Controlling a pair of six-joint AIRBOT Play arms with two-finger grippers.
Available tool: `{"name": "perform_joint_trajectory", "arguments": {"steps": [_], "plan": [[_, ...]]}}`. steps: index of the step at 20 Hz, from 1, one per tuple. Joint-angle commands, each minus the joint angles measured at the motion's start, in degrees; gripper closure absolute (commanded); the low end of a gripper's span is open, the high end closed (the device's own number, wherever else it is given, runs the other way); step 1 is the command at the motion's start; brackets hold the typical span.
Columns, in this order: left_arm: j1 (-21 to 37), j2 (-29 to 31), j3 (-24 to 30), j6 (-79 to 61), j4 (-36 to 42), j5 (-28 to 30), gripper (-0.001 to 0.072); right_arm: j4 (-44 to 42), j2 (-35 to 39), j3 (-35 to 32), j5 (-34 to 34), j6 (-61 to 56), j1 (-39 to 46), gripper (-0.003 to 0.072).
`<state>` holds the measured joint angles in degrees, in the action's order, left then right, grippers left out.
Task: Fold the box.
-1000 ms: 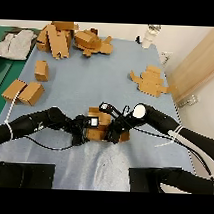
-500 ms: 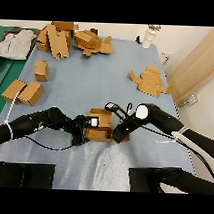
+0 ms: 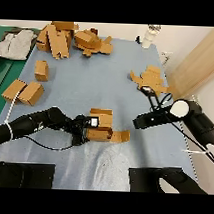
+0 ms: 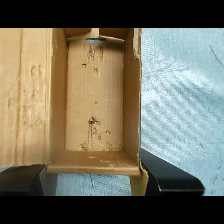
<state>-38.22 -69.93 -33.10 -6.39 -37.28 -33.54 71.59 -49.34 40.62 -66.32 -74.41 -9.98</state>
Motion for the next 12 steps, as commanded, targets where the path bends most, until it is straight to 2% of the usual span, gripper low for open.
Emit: {"name": "perform_joint_trajectory", "arguments": {"steps": [1, 4, 7, 12], "plan": [[-0.02, -0.02, -0.04, 0.0, 0.0, 0.02, 0.0189, -4.81, 1.29, -2.47, -1.68, -4.63, 6.05, 0.0687], [-0.02, -0.02, -0.04, 0.0, 0.0, 0.0, 0.0189, -10.64, 1.09, -8.46, 2.8, -5.53, 6.01, 0.0687], [-0.02, -0.02, -0.04, 0.0, 0.0, 0.02, 0.0189, -10.36, 1.09, -13.51, 7.23, -8.68, 6.03, 0.0687], [-0.02, -0.02, -0.04, 0.0, 0.0, 0.0, 0.0189, -12.37, 1.09, -14.34, 7.21, -14.12, 6.01, 0.0687]]}}
